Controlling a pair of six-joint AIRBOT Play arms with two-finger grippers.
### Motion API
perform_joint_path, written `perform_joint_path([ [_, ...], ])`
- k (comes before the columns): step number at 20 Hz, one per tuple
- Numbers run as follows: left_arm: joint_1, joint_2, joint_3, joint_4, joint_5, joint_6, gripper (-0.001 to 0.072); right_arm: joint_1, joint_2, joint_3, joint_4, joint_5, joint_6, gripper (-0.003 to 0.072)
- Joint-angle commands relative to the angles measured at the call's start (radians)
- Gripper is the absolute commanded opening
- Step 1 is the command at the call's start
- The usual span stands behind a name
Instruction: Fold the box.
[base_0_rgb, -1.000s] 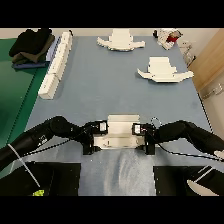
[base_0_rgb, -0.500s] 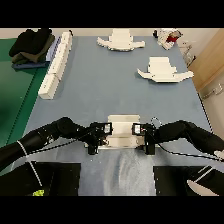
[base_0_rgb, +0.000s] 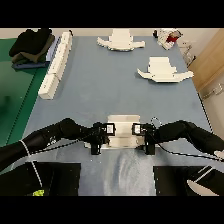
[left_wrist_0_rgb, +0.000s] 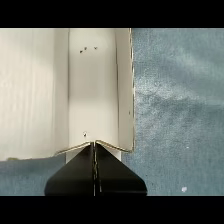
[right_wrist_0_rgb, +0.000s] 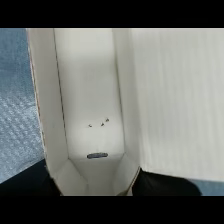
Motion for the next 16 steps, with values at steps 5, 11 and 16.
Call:
perform_joint_path([
  [5, -0.002, -0.01, 0.001, -0.029, 0.014, 0.003, 0.0014, 0.001, 0.0, 0.0, 0.0, 0.0, 0.0, 0.047],
  [11, -0.002, -0.01, 0.001, -0.063, 0.013, 0.002, 0.0544, 0.001, 0.0, 0.0, 0.0, 0.0, 0.0, 0.047],
  [16, -0.002, -0.01, 0.001, -0.062, 0.011, 0.002, 0.0544, 0.001, 0.0, 0.0, 0.0, 0.0, 0.0, 0.047],
])
